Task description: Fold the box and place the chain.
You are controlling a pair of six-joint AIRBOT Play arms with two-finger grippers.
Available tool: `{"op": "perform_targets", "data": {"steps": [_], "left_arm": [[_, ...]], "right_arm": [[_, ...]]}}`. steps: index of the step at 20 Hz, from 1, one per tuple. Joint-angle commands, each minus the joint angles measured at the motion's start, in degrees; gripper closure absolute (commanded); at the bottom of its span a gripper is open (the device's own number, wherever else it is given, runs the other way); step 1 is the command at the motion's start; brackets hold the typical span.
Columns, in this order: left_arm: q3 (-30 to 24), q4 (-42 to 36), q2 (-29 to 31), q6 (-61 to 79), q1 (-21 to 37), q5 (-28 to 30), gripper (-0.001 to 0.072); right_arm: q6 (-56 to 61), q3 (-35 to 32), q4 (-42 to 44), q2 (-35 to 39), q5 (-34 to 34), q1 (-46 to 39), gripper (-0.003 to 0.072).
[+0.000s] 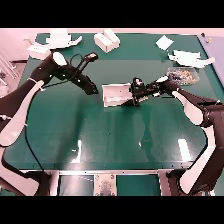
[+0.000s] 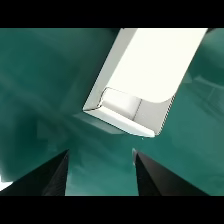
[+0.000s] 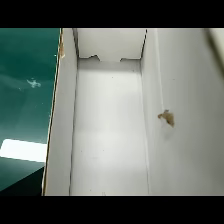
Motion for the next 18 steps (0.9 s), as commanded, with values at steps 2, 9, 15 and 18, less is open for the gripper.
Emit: {"op": "perform_targets", "data": {"steps": [2, 9, 15, 18], "left_arm": [[-3.78, -4.37, -0.15, 10.21, 2.14, 7.26, 0.0240], [-9.20, -9.31, -0.24, 32.37, 2.14, 3.41, -0.0011], [-11.91, -23.61, -2.95, 54.47, 2.14, 3.85, -0.0011], [-11.93, -24.85, -5.88, 55.65, 2.14, 3.37, -0.0011]], "right_arm": [[0.00, 0.04, 0.00, 0.02, 0.02, 0.02, 0.0094], [0.00, 0.04, 0.00, 0.02, 0.02, 0.02, 0.0094], [0.00, 0.04, 0.00, 0.02, 0.02, 0.02, 0.0094], [0.00, 0.04, 0.00, 0.02, 0.02, 0.02, 0.0094]]}}
